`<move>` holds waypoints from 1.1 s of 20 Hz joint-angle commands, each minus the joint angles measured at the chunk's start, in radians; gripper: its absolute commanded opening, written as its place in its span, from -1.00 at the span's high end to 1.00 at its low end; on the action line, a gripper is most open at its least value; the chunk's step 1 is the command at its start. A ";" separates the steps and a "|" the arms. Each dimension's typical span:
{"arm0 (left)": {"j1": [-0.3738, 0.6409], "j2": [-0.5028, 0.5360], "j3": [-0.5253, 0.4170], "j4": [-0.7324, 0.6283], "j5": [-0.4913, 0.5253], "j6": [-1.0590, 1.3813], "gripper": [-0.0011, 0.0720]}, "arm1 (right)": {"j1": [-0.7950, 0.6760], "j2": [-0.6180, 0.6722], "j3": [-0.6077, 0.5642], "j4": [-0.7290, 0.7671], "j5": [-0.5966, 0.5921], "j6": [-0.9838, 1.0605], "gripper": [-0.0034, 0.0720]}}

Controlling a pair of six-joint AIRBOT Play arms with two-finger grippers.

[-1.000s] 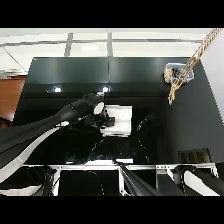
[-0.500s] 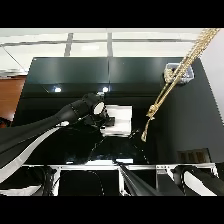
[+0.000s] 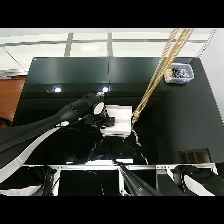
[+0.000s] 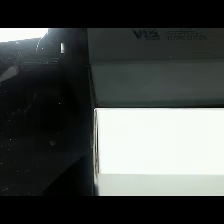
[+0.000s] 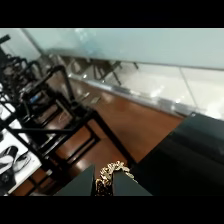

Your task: Fold the box and place the chain.

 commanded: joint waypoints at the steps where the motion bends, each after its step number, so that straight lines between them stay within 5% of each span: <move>1: 0.000 -0.001 0.000 0.000 0.000 0.000 0.89 | 0.095 -0.010 -0.061 -0.057 -0.027 0.003 0.88; 5: 0.000 -0.001 0.000 0.000 0.000 0.000 0.89 | 0.104 -0.026 -0.061 -0.087 -0.034 0.003 0.88; 9: 0.000 -0.001 0.000 0.000 0.000 0.000 0.89 | 0.105 -0.025 -0.090 -0.225 0.109 0.042 0.88; 13: 0.000 -0.001 0.000 0.000 0.000 0.000 0.89 | 0.160 -0.024 -0.285 -0.315 0.182 0.052 0.88; 17: 0.000 -0.001 0.000 0.000 0.000 0.000 0.89 | 0.250 -0.024 -0.505 -0.327 0.042 0.047 0.88; 22: 0.000 -0.001 0.000 0.000 0.000 0.000 0.89 | 0.258 -0.024 -0.693 -0.371 0.003 0.042 0.88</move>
